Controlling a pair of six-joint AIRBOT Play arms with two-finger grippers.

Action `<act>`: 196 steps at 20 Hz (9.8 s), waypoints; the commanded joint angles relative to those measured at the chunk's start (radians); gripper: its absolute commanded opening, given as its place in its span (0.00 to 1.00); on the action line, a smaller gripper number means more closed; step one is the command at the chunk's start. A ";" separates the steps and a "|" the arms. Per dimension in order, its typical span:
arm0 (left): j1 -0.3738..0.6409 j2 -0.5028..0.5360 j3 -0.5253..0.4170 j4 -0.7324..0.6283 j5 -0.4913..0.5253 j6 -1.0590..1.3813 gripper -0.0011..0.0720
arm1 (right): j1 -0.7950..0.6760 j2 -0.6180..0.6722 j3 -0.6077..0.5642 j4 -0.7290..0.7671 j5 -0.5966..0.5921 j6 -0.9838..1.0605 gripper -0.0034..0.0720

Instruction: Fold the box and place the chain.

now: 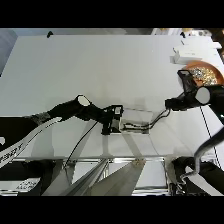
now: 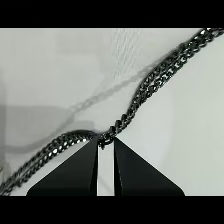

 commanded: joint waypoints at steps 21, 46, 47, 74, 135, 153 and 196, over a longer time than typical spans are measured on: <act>0.000 0.000 0.001 0.000 0.000 0.000 0.30 | 0.135 0.459 0.000 0.850 0.189 -0.425 0.06; 0.000 0.000 0.001 0.000 0.000 0.000 0.30 | 0.483 -0.024 0.024 0.434 -0.014 -0.181 0.36; 0.000 0.000 0.001 0.000 0.000 0.000 0.30 | 0.479 -0.019 0.053 0.431 0.023 -0.181 0.36; 0.000 0.000 0.001 0.000 0.000 0.000 0.30 | 0.052 -0.359 0.210 0.005 0.090 0.084 0.46; 0.000 0.000 0.001 0.000 0.000 0.000 0.30 | 0.471 0.349 0.119 0.272 0.264 0.081 0.06; 0.000 0.000 0.001 0.000 0.000 0.000 0.30 | 0.470 0.611 0.119 0.225 0.010 0.095 0.06; 0.000 0.000 0.001 0.000 0.000 0.000 0.30 | 0.470 0.178 0.119 0.455 0.137 -0.467 0.06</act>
